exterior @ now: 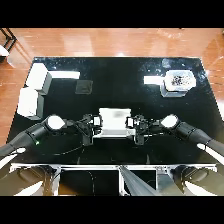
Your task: Fold the box and place the chain.
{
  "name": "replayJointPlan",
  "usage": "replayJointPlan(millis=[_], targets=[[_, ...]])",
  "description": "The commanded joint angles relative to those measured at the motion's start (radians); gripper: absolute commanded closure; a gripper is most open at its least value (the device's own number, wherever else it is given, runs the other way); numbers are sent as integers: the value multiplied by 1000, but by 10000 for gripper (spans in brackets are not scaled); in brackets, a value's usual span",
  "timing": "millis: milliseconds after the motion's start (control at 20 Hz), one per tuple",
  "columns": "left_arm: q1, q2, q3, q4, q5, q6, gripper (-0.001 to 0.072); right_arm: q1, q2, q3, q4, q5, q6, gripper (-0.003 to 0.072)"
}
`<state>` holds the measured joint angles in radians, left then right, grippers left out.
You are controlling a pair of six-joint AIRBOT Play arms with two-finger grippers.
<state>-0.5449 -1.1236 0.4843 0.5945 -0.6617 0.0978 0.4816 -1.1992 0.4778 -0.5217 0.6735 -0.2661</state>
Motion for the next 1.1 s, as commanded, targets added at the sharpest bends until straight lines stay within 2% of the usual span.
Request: replayJointPlan(millis=[0, 250, 300, 400, 550, 650, 700, 750, 800, 950, 1050], targets=[[-25, -22, 0, -19, 2, 1, 510, 1, -1, 0, 1, 0, 1, 321], [-26, -23, 0, -19, 8, 0, 514, 1, -1, 0, 1, 0, 0, 321], [-26, -23, 0, -19, 8, 0, 498, 1, -1, 0, 1, 0, 1, 321], [-26, -23, 0, -20, 6, 0, 377, 1, -1, 0, 1, 0, 0, 321], [-26, -23, 0, -19, 4, 0, 407, 1, -1, 0, 1, 0, 0, 321], [-26, -23, 0, -20, 2, 0, 380, 1, -1, 0, 1, -1, 0, 321], [-26, -23, 0, -19, 0, 0, 444, 1, -1, 0, 1, 0, 1, 321], [-26, -22, 0, -19, 0, 0, 579, 1, -1, 0, 1, 0, 1, 321], [-26, -19, 0, -19, 0, 0, 679, 1, -1, 0, 1, 0, 1, 321], [-14, 25, 0, 8, 1, -18, 690, 1, -1, 0, 1, 0, 0, 321], [13, 95, 0, 9, -6, -65, 690, 1, -1, 0, 1, 0, 0, 321]])
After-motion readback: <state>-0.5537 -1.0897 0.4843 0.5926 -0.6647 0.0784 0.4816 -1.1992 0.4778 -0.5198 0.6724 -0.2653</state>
